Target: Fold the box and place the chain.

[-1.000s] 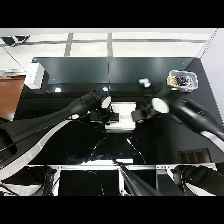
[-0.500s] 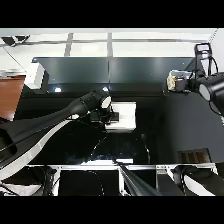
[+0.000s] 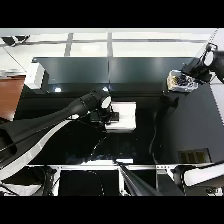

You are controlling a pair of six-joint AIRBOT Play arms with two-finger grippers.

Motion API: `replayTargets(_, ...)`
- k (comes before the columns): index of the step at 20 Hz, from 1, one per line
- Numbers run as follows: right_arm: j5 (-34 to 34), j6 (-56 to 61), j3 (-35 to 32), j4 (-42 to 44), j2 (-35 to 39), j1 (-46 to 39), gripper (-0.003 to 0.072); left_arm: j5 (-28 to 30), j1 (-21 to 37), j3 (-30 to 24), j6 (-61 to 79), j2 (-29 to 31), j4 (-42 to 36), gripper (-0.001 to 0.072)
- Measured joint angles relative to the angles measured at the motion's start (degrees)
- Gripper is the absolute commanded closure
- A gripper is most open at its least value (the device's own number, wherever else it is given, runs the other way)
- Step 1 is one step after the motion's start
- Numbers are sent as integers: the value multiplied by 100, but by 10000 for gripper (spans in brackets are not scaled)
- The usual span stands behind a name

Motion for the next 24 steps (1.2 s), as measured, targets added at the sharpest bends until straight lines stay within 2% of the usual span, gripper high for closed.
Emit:
replayTargets(1,125,-48,323,153,-293,-42,83,0,0,0,0,0,0,684)
replayTargets(2,223,-92,599,275,-562,-70,132,2,0,0,0,0,0,684)
replayTargets(3,282,-127,791,391,-765,-87,241,7,0,0,0,0,0,684)
replayTargets(5,378,-166,1047,503,-1058,-118,311,7,0,0,0,-2,-2,684)
replayTargets(7,474,-197,1191,540,-1220,-133,591,7,0,0,2,-2,0,684)
replayTargets(8,553,-214,1259,557,-1263,-142,672,7,0,0,0,-2,-2,684)
replayTargets(11,933,-479,1530,568,-1290,-160,672,4,0,0,0,0,-2,683)
replayTargets(14,1130,-901,1690,531,-898,-160,672,7,0,0,2,-2,-2,684)
replayTargets(20,1488,-1598,1731,942,597,-197,673,26,0,0,0,0,-2,684)
replayTargets(24,1602,-1998,1182,1563,1910,-205,672,26,0,0,0,-2,-2,684)
